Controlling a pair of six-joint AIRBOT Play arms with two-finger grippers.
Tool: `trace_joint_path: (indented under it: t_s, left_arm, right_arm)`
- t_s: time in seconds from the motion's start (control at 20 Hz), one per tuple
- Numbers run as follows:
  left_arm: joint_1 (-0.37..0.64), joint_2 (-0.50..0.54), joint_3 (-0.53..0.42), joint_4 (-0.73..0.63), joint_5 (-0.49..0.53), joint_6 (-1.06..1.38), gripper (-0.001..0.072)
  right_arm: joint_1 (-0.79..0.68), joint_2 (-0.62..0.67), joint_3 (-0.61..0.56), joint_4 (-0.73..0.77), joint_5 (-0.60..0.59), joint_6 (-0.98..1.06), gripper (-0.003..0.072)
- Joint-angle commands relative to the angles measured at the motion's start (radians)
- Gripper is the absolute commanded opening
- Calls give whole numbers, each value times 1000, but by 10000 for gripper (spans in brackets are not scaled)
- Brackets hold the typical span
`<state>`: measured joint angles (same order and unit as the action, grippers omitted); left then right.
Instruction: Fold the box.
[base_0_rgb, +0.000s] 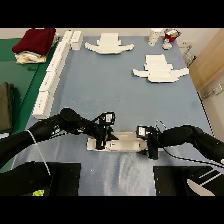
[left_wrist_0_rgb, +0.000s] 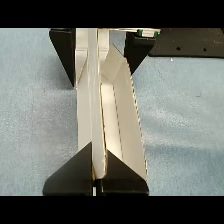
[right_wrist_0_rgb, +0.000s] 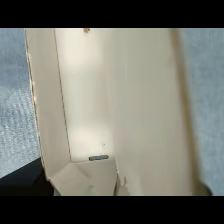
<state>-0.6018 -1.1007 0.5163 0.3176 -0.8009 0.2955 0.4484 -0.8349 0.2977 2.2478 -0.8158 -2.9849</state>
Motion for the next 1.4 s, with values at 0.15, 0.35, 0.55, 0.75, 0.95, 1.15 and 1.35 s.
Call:
trace_joint_path:
  t_s: [0.15,0.35,0.55,0.75,0.95,1.15,1.35]
  left_arm:
    - [1,1,0,0,0,0,16]
    - [1,1,0,0,0,0,16]
    - [1,1,0,0,0,0,16]
    - [1,1,0,0,0,0,16]
    - [1,1,0,0,0,0,16]
    - [0,1,0,0,0,0,17]
    - [0,1,0,0,0,0,16]
  right_arm:
    - [30,-25,-14,2,51,-8,590]
    - [30,-32,-13,1,51,-8,503]
    - [29,-21,-13,-1,51,-8,503]
    - [29,-18,-1,-3,55,-7,506]
    - [29,-18,2,-8,55,-8,506]
    - [29,-18,2,-8,55,-8,506]
    - [29,-18,2,-8,55,-8,506]
